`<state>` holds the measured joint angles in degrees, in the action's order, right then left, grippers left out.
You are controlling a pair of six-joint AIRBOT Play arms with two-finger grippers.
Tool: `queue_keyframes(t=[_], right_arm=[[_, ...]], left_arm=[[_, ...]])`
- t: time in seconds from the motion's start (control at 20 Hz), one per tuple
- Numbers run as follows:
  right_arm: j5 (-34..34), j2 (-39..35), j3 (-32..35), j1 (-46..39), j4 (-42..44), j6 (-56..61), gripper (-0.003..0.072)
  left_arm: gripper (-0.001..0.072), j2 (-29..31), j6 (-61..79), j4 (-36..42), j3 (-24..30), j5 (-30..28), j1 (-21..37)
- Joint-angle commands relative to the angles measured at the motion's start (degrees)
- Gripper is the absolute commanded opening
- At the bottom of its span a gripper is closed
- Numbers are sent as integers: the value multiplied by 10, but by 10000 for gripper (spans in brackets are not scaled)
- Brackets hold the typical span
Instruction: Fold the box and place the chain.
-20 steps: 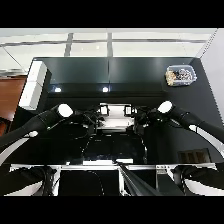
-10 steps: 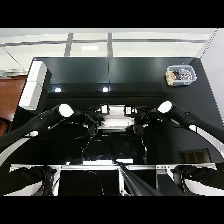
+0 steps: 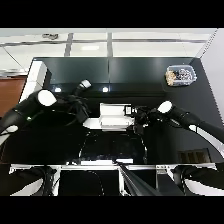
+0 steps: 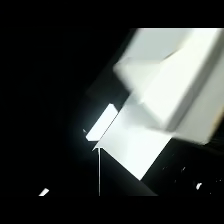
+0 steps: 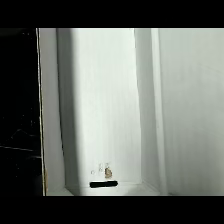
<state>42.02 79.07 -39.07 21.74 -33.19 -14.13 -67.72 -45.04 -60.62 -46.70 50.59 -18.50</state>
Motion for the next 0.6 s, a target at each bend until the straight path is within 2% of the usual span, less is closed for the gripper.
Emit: queue_keyframes(t=[0.0,0.1,0.25,0.35,0.55], right_arm=[[1,0,0,0,0,0,24],[1,0,0,0,0,0,24],[1,0,0,0,0,0,24],[1,0,0,0,0,0,24],[1,0,0,1,0,0,24]], left_arm=[[30,14,-301,-89,7,76,92],[30,13,-333,-31,40,99,152],[29,-6,-329,122,103,114,213],[28,-40,-286,183,128,114,212],[29,-110,-245,225,129,90,153]])
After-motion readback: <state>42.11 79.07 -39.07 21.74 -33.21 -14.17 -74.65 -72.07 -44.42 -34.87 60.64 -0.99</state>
